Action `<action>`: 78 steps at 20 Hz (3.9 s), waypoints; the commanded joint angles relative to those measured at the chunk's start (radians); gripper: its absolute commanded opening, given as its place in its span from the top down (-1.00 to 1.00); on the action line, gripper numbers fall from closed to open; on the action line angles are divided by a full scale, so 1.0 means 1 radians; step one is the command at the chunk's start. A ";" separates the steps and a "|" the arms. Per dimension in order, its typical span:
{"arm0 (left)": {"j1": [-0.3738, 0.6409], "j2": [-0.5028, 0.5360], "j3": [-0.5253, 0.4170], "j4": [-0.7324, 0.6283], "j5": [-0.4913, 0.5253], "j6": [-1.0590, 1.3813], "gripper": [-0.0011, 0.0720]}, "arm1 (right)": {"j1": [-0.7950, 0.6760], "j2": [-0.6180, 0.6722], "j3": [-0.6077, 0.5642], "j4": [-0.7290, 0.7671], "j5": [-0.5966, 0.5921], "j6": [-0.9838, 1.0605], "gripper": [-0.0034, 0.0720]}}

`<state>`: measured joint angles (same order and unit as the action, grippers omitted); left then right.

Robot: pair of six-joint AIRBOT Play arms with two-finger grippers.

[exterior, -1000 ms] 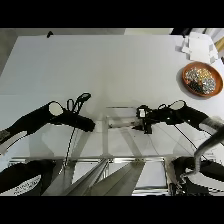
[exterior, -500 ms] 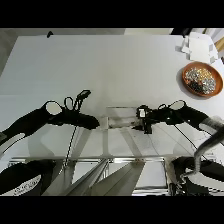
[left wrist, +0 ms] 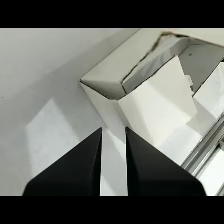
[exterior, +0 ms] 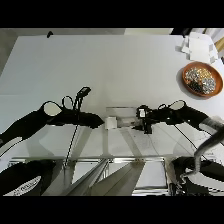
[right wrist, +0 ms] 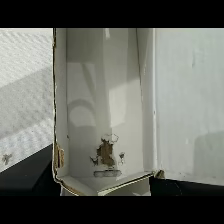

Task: Fold the box and place the chain.

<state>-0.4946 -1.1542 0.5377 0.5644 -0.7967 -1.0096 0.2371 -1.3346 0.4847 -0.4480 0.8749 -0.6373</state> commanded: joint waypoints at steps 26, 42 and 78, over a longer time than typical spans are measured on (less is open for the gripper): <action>-0.111 -0.015 0.062 0.079 0.105 -0.201 0.00 | 0.000 0.000 0.001 0.000 0.000 0.000 -0.43; -0.169 -0.105 0.214 0.321 -0.032 -0.547 0.00 | 0.000 0.000 0.001 0.000 0.000 0.000 -0.43; -0.245 -0.150 0.277 0.484 -0.004 -1.087 -0.19 | 0.000 0.000 0.001 0.000 0.000 0.000 -0.43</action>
<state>-0.7238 -1.2961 0.8143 1.0321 -0.8013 -2.0632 0.2371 -1.3346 0.4847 -0.4480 0.8749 -0.6373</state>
